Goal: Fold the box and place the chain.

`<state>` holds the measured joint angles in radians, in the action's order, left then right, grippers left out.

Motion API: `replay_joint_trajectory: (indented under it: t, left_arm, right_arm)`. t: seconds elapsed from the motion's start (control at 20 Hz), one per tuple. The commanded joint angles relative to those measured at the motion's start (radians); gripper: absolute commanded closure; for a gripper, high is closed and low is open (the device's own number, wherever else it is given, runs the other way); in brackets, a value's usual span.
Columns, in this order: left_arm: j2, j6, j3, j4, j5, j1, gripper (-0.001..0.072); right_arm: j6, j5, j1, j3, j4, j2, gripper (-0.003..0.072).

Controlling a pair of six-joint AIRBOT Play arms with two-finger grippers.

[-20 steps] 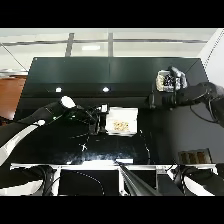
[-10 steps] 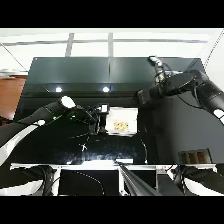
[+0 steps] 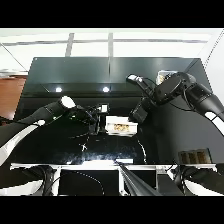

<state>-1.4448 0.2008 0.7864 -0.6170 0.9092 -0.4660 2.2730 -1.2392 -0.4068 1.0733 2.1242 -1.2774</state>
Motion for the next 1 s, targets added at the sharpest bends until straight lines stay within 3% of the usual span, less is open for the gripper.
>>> replay_joint_trajectory:
  t: [0.0,0.1,0.2,0.3,0.35,0.45,0.55,0.95]
  left_arm:
    - [-0.001,0.000,-0.001,0.000,0.000,0.000,0.0235]
    - [-0.001,0.000,-0.001,0.000,-0.001,0.000,0.0235]
    - [-0.001,0.000,-0.001,0.000,0.000,0.000,0.0235]
    - [-0.001,0.000,-0.001,0.000,0.000,0.000,0.0235]
    - [-0.001,0.000,-0.001,0.000,-0.001,0.000,0.0235]
    - [-0.001,0.000,-0.001,0.000,-0.001,0.000,0.0235]
    - [-0.001,0.000,-0.001,0.000,-0.001,0.000,0.0235]
    - [-0.001,0.000,-0.001,0.000,-0.001,0.000,0.0235]
  right_arm:
    - [0.087,-0.015,-0.038,0.000,-0.020,-0.003,-0.0014]
    - [0.107,-0.022,-0.051,0.000,-0.047,-0.003,-0.0012]
    - [0.115,-0.021,-0.064,0.000,-0.065,-0.003,0.0158]
    - [0.115,-0.021,-0.073,0.000,-0.080,-0.003,0.0170]
    - [0.115,-0.022,-0.076,0.000,-0.085,-0.003,0.0318]
    - [0.115,-0.022,-0.076,0.000,-0.085,-0.003,0.0333]
    - [0.114,-0.022,-0.076,-0.001,-0.087,-0.003,0.0432]
    - [0.114,-0.018,-0.075,-0.029,-0.106,-0.001,0.0447]
